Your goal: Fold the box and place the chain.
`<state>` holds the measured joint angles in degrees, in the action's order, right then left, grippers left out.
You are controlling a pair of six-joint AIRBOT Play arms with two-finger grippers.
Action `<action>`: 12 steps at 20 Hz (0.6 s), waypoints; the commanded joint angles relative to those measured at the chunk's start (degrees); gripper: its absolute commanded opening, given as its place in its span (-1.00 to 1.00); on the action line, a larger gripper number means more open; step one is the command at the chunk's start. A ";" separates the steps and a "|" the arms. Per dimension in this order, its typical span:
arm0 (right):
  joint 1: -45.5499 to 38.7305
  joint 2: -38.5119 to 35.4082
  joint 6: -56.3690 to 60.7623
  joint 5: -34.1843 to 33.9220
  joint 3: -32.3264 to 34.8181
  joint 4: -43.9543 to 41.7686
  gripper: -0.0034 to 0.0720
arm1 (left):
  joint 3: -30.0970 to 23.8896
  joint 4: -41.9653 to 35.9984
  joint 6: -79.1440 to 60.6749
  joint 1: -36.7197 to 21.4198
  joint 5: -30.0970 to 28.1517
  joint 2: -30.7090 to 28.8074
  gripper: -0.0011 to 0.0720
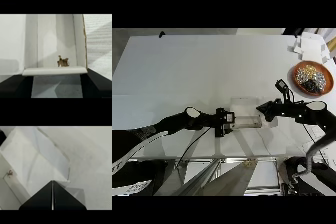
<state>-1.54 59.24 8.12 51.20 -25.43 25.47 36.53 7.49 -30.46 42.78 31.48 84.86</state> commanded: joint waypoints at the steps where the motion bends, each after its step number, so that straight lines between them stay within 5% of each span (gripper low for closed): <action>1: -0.02 -5.88 2.69 4.98 -1.18 7.67 -0.86 | 0.02 0.02 0.00 -0.02 0.00 -0.04 -0.09; 6: 0.00 -10.93 2.54 16.55 -1.18 34.49 -0.86 | 0.02 0.02 0.00 -0.02 0.00 -0.04 -0.09; 10: 0.00 -10.86 1.84 21.44 -1.18 39.10 -0.83 | 0.02 0.02 0.00 -0.02 0.00 -0.04 -0.09; 12: 0.00 -10.84 0.72 20.24 -1.18 39.10 -0.36 | 0.02 0.02 0.00 -0.02 0.00 -0.04 -0.09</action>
<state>-1.54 48.75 10.20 69.63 -26.55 60.58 36.53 7.49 -30.46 42.78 31.48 84.86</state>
